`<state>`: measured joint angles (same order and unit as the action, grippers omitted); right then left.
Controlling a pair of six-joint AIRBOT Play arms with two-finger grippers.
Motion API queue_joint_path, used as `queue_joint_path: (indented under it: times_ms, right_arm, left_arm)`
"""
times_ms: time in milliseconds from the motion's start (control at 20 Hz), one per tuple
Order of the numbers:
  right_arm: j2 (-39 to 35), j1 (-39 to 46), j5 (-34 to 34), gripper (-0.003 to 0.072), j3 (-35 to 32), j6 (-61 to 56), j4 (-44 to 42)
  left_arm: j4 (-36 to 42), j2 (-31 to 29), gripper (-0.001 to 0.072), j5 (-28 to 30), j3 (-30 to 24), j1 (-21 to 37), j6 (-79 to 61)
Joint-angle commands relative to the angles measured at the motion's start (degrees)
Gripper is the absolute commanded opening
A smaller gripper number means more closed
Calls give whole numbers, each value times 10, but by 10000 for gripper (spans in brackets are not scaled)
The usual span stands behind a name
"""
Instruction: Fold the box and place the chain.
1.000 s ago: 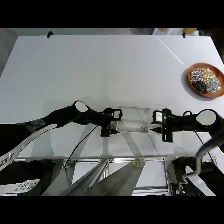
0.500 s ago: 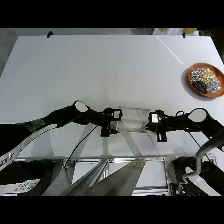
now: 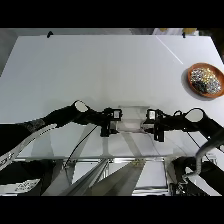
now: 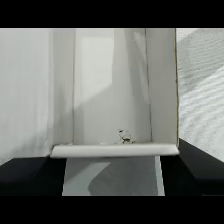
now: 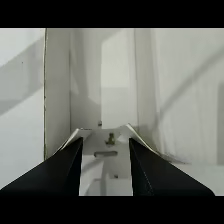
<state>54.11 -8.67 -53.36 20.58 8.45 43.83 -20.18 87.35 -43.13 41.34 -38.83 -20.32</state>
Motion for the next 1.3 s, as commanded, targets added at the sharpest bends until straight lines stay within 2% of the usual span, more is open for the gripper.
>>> queue_joint_path:
  times_ms: [0, 100, 200, 300, 450, 550, 600, 850, 1100, 1250]
  right_arm:
    - [-67, 0, -1, 339, 1, -105, 68]
    - [-122, 3, -12, 309, 2, -168, 86]
    - [-172, 23, -22, 144, 9, -249, 97]
    - [-193, 57, -16, 108, 22, -356, 112]
    - [-182, 125, 9, 91, 24, -600, 180]
    - [-162, 156, -19, 76, 24, -779, 241]
    - [-148, 164, -37, 35, 24, -821, 247]
    - [-64, 165, -65, 23, 17, -824, 231]
    - [20, 165, -69, 23, 6, -777, 137]
    - [42, 150, -72, 24, -1, -740, 81]
  left_arm:
    - [0, 0, 253, 0, 0, 0, 0]
    - [0, 0, 253, 0, 0, 0, 0]
    - [0, 0, 253, 0, 0, 0, 0]
    - [0, 0, 253, 0, 0, 0, 0]
    - [0, 0, 253, 0, 0, 0, 0]
    - [0, 0, 253, 0, 0, 0, 0]
    - [0, 0, 253, 0, 0, 0, 0]
    - [0, 0, 253, 0, 0, 0, 0]
    - [0, 0, 253, 0, 0, 0, 0]
    - [0, 0, 253, 0, 0, 0, 0]
